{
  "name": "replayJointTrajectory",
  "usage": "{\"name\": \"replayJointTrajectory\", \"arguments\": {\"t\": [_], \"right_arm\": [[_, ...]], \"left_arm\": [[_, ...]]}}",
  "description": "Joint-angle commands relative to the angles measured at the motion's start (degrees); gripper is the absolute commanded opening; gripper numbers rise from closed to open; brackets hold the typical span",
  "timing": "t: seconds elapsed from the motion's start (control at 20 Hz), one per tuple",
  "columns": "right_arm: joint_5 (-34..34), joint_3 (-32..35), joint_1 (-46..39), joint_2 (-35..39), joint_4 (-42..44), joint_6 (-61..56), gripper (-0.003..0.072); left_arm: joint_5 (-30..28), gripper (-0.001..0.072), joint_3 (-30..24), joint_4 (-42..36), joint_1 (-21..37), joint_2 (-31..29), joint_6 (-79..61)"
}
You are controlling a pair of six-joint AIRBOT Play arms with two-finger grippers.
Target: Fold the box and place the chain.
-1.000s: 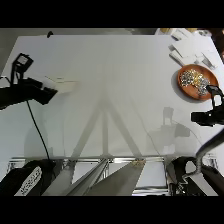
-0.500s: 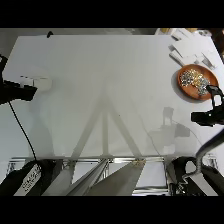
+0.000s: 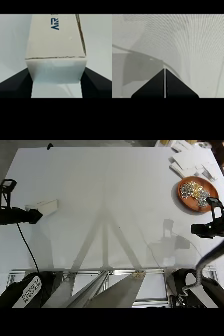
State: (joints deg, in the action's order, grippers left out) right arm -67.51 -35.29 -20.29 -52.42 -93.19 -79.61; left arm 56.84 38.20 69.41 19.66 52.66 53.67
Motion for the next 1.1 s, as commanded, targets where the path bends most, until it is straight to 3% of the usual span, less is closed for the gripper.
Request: {"name": "replayJointTrajectory", "arguments": {"t": [0.0,0.1,0.25,0.4,0.5,0.7,1.05], "right_arm": [[0.0,0.0,0.0,0.0,0.0,0.0,0.0018],[0.0,0.0,0.0,0.0,0.0,0.0,0.0018],[0.0,0.0,0.0,0.0,0.0,0.0,0.0018],[0.0,0.0,0.0,0.0,0.0,0.0,0.0018],[0.0,0.0,0.0,0.0,0.0,0.0,0.0018],[0.0,0.0,0.0,0.0,0.0,0.0,0.0018],[0.0,0.0,0.0,0.0,0.0,0.0,0.0018]], "left_arm": [[9.6,0.0351,-0.3,2.8,0.1,0.1,1.7],[11.5,0.0356,-1.6,3.8,0.1,0.1,5.5],[11.9,0.0514,-5.3,4.8,0.0,0.0,7.2],[14.0,0.0521,-6.4,4.8,-0.1,0.0,7.2],[15.0,0.0702,-6.4,4.9,-0.1,-0.7,7.8],[15.4,0.0701,-6.4,5.2,-0.2,-5.5,8.1],[16.5,0.0696,-6.4,9.4,-7.4,-25.2,8.1]]}}
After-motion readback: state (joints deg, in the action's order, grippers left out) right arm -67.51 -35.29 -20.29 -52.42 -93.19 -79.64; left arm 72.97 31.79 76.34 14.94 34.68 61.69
